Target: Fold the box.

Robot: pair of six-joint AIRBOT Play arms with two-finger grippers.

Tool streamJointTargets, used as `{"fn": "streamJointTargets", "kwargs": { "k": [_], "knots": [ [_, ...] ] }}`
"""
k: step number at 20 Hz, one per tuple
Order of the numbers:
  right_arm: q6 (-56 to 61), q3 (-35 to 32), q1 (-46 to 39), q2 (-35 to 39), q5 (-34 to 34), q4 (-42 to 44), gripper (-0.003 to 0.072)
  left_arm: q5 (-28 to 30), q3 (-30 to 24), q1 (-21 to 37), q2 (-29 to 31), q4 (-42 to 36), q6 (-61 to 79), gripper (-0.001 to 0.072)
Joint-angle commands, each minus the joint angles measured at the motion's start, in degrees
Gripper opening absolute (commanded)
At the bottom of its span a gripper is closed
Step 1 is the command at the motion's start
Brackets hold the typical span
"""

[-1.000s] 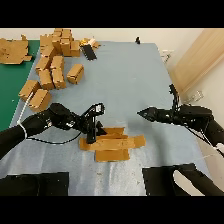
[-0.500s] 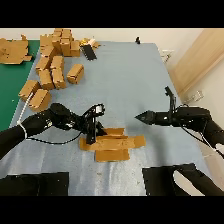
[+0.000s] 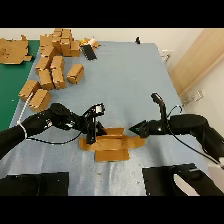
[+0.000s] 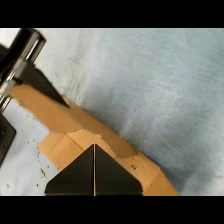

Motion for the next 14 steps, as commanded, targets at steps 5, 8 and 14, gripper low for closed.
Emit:
{"fn": "streamJointTargets", "kwargs": {
  "k": [5,8,14],
  "knots": [
    [8.48,-5.73,16.55,25.83,-0.52,-13.68,-0.0001,0.02,0.0,-0.02,0.0,-0.04,0.02,0.001],
    [9.94,-9.7,24.46,25.46,0.42,-13.29,-0.0001,-0.04,-0.02,-0.04,0.0,-0.04,0.02,0.001],
    [14.78,-9.33,41.53,14.6,11.28,-22.77,-0.0001,0.02,-0.02,-0.04,0.0,-0.02,0.02,0.001]
  ]
}}
